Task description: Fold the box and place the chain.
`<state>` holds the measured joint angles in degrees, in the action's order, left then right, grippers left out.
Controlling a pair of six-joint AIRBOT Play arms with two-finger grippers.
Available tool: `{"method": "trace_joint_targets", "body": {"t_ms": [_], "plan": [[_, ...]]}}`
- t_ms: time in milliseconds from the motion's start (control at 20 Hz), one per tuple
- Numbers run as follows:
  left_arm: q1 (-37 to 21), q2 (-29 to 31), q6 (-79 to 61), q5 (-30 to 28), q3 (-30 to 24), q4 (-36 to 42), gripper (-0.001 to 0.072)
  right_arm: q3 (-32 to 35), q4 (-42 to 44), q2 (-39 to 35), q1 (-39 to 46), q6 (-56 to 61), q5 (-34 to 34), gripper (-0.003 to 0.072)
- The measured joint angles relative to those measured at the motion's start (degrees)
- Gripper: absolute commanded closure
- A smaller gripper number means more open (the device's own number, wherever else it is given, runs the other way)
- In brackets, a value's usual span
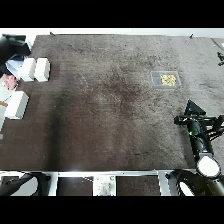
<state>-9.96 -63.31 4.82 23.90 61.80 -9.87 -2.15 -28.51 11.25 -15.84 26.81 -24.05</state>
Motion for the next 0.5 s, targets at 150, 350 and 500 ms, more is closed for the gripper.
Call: {"method": "trace_joint_targets", "body": {"t_ms": [150, 350, 500], "plan": [[0.3, 11.3, -8.1, -1.4, -12.7, 6.4, 0.0704, 0.0, 0.0, 0.0, 0.0, 0.0, 0.0, 0.0669], [0.3, 25.9, -14.6, -3.8, -27.5, 11.2, 0.0703, 0.0, 0.0, 0.0, 0.0, 0.0, 0.0, 0.0669], [0.3, 35.5, -16.4, -5.7, -34.9, 12.7, 0.0703, 0.0, 0.0, 0.0, 0.0, 0.0, 0.0, 0.0669]]}}
